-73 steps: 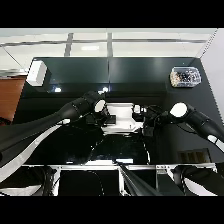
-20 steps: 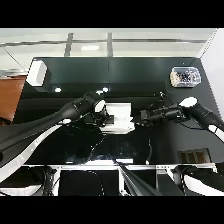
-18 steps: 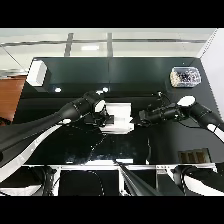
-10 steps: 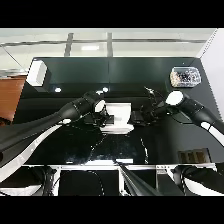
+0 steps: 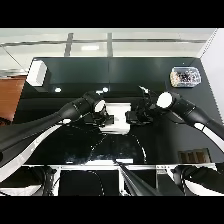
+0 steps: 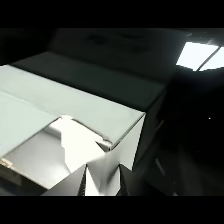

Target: Fold the box and place the chain.

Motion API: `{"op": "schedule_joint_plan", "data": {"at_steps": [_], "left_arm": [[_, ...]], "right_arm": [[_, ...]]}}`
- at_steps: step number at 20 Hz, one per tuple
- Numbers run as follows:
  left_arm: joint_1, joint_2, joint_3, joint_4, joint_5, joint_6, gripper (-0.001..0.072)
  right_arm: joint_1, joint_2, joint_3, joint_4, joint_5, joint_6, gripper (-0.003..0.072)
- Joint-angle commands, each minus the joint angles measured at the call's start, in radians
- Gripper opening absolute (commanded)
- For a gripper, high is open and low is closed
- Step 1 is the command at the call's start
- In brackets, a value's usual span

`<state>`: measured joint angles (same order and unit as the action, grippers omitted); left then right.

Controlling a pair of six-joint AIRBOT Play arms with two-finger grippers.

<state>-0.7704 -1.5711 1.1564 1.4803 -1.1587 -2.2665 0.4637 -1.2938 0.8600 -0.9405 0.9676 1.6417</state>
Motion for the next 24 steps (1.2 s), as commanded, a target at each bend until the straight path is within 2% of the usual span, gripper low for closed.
{"op": "schedule_joint_plan", "data": {"at_steps": [1,3,6,9,11,16,21,22,23,24], "left_arm": [[0.001,-0.001,0.000,0.000,0.002,0.000,0.0025],[0.001,-0.001,0.000,0.000,0.002,0.000,0.0025],[0.001,-0.001,0.000,0.000,0.002,0.000,0.0024],[0.001,-0.001,0.000,0.001,0.002,0.000,0.0025],[0.001,-0.001,0.000,0.001,0.002,0.000,0.0024],[0.001,-0.001,0.000,0.001,0.002,0.000,0.0024],[0.001,-0.001,0.000,0.000,0.001,0.000,0.0024],[0.001,-0.001,0.000,0.001,0.001,0.000,0.0024],[0.001,-0.001,0.000,0.000,0.001,0.000,0.0024],[0.001,-0.001,0.000,0.000,0.001,0.000,0.0025]], "right_arm": [[0.042,-0.027,0.026,-0.089,-0.003,0.088,0.0229],[0.061,-0.054,0.051,-0.091,-0.002,0.106,0.0228],[0.094,-0.094,0.093,-0.179,0.015,0.203,0.0227],[0.136,-0.168,0.180,-0.337,0.092,0.352,0.0227],[0.166,-0.205,0.231,-0.378,0.139,0.421,0.0227],[0.243,-0.222,0.241,-0.515,0.183,0.558,0.0227],[0.243,-0.222,0.241,-0.508,0.189,0.558,0.0225],[0.244,-0.222,0.241,-0.507,0.189,0.558,0.0205],[0.244,-0.222,0.241,-0.506,0.189,0.557,0.0009],[0.244,-0.222,0.241,-0.503,0.188,0.557,0.0016]]}}
